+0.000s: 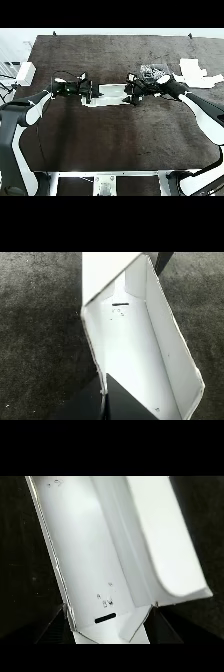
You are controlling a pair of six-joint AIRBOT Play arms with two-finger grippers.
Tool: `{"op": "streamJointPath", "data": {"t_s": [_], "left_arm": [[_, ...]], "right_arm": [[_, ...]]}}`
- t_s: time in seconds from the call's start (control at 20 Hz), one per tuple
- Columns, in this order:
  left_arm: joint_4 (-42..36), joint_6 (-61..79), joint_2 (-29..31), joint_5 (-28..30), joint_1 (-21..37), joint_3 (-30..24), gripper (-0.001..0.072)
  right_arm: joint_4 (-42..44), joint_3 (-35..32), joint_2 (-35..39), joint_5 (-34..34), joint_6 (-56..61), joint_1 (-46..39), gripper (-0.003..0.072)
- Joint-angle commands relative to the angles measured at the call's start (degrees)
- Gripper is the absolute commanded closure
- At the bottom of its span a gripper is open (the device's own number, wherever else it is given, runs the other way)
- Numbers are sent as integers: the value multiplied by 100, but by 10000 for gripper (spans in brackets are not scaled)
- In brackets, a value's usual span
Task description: Fold the box and place the chain.
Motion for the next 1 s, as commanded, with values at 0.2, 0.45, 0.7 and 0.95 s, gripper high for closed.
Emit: {"op": "streamJointPath", "data": {"t_s": [0.2,0.45,0.7,0.95], "left_arm": [[2,0,-4,107,-2,-2,690],[2,0,-4,109,-2,-2,690],[2,-4,-4,127,-4,-2,690],[0,-15,-4,129,-4,-2,690]], "right_arm": [[131,280,-251,846,-195,-66,39],[214,505,-605,1261,-313,-256,39],[282,901,-1058,1561,-315,-306,39],[284,1235,-1335,1751,-339,-302,39]]}}
